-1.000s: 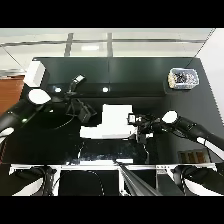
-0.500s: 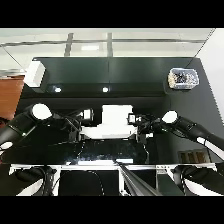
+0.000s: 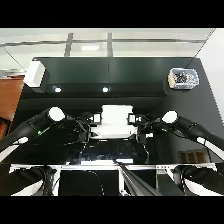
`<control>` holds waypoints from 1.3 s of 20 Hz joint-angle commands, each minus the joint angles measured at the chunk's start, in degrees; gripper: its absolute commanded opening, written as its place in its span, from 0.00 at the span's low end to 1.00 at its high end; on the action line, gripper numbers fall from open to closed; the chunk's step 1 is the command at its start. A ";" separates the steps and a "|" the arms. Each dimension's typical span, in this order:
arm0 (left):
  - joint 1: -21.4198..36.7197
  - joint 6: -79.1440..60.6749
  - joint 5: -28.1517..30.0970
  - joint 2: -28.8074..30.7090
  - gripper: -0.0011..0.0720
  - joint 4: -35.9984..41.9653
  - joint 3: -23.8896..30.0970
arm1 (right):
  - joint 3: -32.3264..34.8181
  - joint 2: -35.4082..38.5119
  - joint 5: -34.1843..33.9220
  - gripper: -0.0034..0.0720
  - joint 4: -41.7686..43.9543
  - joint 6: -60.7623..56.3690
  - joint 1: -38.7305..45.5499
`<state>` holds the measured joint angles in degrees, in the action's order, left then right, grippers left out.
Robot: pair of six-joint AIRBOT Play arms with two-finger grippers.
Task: Fold the box and place the chain.
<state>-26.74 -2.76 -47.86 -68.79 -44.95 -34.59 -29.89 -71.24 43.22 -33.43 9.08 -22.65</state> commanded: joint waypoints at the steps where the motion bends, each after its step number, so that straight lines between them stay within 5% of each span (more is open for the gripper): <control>1: -0.26 -0.68 -0.39 -0.57 0.43 1.95 -0.44 | -0.04 -0.02 0.00 0.31 0.02 0.00 0.02; 3: -0.39 -0.74 -0.59 -0.55 0.33 1.99 -0.94 | -0.04 -0.02 0.00 0.31 0.02 0.00 0.02; 16: -1.68 -2.27 -0.13 -3.28 0.32 15.50 -1.11 | -0.04 -0.02 0.00 0.31 0.00 0.00 0.02; 22: -4.24 -2.27 1.81 -3.91 0.32 15.32 -1.11 | -0.04 -0.02 0.00 0.31 0.00 0.00 0.02; 24: -4.24 -1.29 1.68 -3.91 0.12 15.21 -1.11 | -0.04 0.00 0.00 0.31 0.02 0.00 0.02; 25: -4.31 -1.29 1.57 -3.91 0.12 15.23 -1.11 | -0.04 -0.02 0.00 0.31 0.02 0.00 0.02; 26: -4.33 -1.31 1.55 -3.91 0.23 15.23 -1.11 | -0.04 -0.02 0.00 0.31 0.00 0.00 0.02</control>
